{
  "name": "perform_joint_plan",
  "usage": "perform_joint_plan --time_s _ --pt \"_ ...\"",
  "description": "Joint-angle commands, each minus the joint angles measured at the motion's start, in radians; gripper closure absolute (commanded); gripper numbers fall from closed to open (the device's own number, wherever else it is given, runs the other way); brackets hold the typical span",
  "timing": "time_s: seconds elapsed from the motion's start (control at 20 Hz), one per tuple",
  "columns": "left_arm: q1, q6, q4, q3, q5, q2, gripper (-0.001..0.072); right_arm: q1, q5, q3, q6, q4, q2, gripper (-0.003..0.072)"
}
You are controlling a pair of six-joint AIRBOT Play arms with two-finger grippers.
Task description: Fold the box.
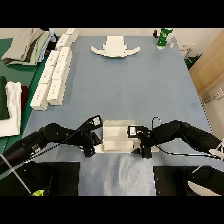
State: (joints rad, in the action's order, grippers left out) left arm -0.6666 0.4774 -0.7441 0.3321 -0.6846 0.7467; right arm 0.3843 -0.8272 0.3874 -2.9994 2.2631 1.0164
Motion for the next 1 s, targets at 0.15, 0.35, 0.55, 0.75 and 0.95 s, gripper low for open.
perform_joint_plan --time_s 0.15,0.35,0.55,0.75,0.95 --pt "0.002 1.093 -0.657 0.092 -0.251 -0.255 0.0694 0.0 0.0 0.0 0.0 0.0 0.0 0.0182" --pt "0.002 1.588 -0.85 0.084 -0.362 -0.283 0.0694 0.0 -0.001 0.0 0.0 0.0 0.0 0.0181" --pt "0.002 1.672 -0.833 0.038 -0.322 -0.195 0.0695 0.0 -0.001 0.0 0.0 0.0 0.0 0.0181" --pt "-0.001 1.566 -0.532 -0.016 -0.164 -0.076 0.0695 0.0 -0.001 0.0 0.0 0.0 0.0 0.0182" --pt "-0.001 1.391 -0.305 -0.016 -0.112 -0.019 0.0695 0.0 0.0 0.0 0.0 0.0 0.0 0.0181"
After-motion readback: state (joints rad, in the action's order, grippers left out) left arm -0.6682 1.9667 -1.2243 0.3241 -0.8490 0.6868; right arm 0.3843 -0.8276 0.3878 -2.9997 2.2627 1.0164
